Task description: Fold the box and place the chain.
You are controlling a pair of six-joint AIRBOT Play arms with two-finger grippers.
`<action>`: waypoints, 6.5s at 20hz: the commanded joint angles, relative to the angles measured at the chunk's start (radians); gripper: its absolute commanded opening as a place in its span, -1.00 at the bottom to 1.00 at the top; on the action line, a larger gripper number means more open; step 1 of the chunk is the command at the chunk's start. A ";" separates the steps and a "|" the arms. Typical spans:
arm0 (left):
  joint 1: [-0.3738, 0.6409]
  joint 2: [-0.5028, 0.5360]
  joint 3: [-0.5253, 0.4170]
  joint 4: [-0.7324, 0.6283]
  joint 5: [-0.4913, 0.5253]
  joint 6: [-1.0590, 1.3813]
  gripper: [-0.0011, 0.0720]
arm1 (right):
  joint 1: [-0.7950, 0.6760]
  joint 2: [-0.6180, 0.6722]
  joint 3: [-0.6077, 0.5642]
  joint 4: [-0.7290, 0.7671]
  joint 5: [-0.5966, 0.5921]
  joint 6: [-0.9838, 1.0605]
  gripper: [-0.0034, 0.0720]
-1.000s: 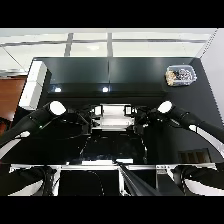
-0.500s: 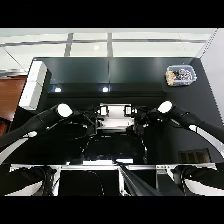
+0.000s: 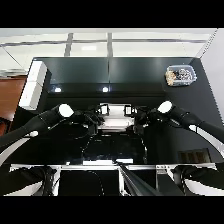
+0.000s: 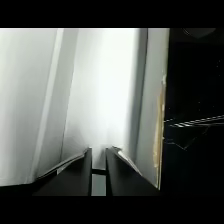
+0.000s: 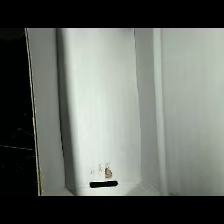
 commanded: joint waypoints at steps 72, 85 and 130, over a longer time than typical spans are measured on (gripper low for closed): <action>-0.045 -0.181 0.337 0.434 -0.358 -1.720 -0.17 | 0.001 -0.001 0.000 0.000 0.000 0.000 -0.85; -0.200 -0.267 0.474 0.735 -0.466 -2.139 -0.19 | 0.001 -0.001 0.000 0.000 0.000 0.000 -0.85; -0.200 -0.263 0.474 0.743 -0.473 -2.169 -0.89 | -0.028 0.158 -0.001 -0.151 0.100 0.062 0.86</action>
